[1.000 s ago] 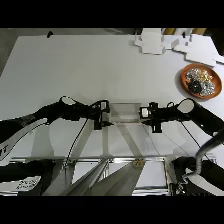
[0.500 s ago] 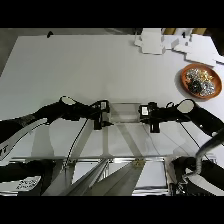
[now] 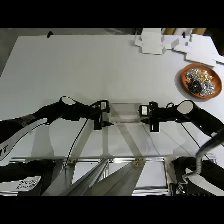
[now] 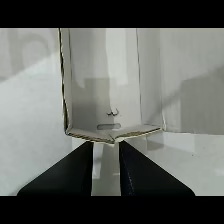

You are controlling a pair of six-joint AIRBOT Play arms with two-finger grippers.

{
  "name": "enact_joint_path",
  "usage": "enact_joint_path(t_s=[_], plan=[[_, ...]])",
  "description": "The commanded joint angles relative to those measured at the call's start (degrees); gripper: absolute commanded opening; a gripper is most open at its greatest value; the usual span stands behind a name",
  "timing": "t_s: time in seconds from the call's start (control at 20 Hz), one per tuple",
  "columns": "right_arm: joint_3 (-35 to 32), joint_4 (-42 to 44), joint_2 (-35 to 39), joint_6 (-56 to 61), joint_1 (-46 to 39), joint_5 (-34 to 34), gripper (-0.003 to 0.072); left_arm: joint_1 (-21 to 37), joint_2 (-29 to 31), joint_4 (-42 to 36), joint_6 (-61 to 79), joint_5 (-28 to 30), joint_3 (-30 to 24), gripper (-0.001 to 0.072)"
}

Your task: Fold the box and place the chain.

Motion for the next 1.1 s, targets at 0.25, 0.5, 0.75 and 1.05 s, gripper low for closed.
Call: enact_joint_path(t_s=[0.25,0.5,0.75,1.05], plan=[[0.0,4.0,0.0,-0.4,0.1,-1.8,0.0231,0.0,0.0,0.0,0.0,0.0,0.0,0.0343],[-0.1,10.1,0.0,-4.9,0.1,-1.3,0.023,0.0,0.0,0.0,0.0,0.0,0.0,0.0343],[-0.2,11.2,-1.0,-6.3,0.1,0.2,0.023,0.0,0.0,0.0,0.0,0.0,0.0,0.0343],[-0.2,14.2,-4.3,-6.5,3.8,-2.1,0.0366,0.0,0.0,0.0,0.0,0.0,0.0,0.0343]])
